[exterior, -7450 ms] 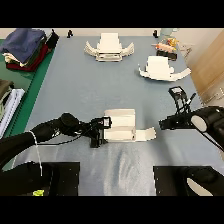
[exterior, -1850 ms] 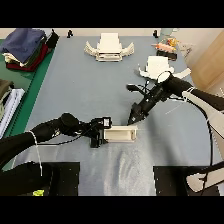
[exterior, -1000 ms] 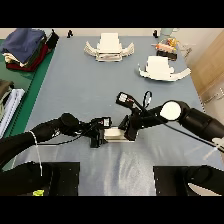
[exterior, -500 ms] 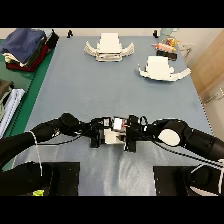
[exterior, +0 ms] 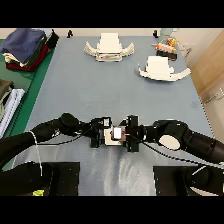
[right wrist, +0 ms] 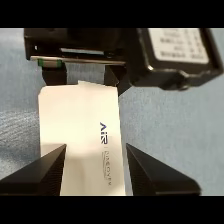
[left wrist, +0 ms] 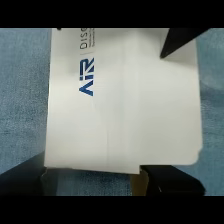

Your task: Fold the box.

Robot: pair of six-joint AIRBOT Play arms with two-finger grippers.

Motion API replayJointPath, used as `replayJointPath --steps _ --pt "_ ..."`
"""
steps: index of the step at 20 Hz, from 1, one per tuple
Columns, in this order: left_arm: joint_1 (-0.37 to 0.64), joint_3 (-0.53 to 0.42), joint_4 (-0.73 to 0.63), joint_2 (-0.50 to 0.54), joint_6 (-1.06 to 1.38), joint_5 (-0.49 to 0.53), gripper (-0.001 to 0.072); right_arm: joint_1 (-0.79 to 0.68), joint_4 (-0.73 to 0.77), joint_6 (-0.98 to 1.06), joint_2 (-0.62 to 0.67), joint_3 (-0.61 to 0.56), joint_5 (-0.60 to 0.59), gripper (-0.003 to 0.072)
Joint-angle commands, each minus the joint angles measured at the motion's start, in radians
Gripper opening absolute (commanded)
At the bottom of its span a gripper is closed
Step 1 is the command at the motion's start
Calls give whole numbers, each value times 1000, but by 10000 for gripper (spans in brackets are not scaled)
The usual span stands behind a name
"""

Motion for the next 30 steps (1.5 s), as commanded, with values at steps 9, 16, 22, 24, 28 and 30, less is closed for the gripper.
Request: replayJointPath --steps 9,16,22,24,28,30 --pt "0 0 0 0 0 0 505 24 -160 -21 -45 0 -27 600" --pt "0 0 0 0 0 0 505 25 -171 -22 31 0 -75 599" --pt "0 0 0 0 0 0 505 23 -192 -21 -17 0 -115 521" --pt "0 0 0 0 0 0 505 24 -188 -21 -40 0 -115 510" --pt "0 0 0 0 0 0 505 25 -153 -21 -50 -1 -92 413" --pt "0 0 0 0 0 0 505 26 -123 -22 -50 -1 -64 413"
